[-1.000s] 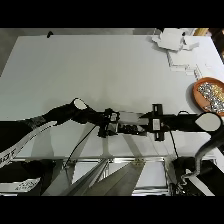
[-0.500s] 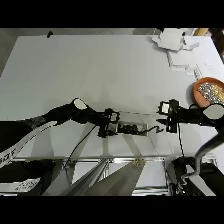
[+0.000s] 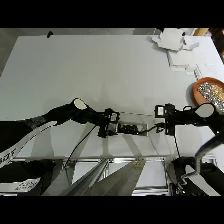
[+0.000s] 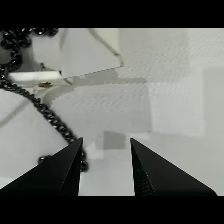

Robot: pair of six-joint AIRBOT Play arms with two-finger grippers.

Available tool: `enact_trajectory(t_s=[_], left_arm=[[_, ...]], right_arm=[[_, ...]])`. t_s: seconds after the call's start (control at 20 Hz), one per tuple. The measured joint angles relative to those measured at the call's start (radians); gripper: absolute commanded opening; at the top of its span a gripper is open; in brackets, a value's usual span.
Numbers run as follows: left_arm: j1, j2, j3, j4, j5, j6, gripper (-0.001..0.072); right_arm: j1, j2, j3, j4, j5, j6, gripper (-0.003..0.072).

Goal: Fold the box and place the chain.

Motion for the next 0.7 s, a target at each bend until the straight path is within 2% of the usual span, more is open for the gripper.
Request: enact_trajectory(t_s=[0.7], left_arm=[[0.0,0.0,0.0,0.0,0.0,0.0,0.0272]], right_arm=[[0.002,-0.003,-0.054,0.032,0.002,-0.056,0.0336]])
